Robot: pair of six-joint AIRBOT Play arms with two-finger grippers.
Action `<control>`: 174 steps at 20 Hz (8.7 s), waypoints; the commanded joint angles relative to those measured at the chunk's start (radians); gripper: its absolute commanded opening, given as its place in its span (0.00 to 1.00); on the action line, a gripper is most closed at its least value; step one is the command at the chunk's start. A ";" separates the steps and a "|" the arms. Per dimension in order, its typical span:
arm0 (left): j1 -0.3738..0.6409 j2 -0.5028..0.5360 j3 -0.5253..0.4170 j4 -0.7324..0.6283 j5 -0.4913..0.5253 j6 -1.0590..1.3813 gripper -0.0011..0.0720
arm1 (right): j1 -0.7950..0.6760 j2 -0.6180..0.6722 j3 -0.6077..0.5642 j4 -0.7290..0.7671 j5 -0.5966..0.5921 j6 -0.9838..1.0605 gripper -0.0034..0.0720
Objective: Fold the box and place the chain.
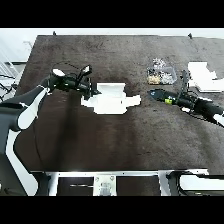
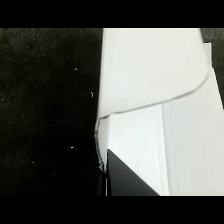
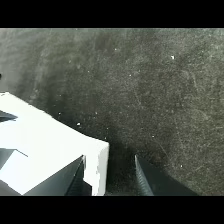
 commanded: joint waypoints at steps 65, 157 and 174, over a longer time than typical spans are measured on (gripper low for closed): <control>0.000 -0.033 -0.019 -0.053 0.024 0.080 0.04 | 0.495 -0.011 0.139 -0.411 -0.385 -0.621 0.87; 0.000 -0.033 -0.019 -0.056 0.017 0.078 0.04 | 0.385 -0.520 0.661 -0.485 0.226 -0.627 0.80; 0.000 -0.033 -0.019 -0.056 0.017 0.078 0.04 | 0.385 -0.521 0.668 -0.499 0.221 -0.619 0.79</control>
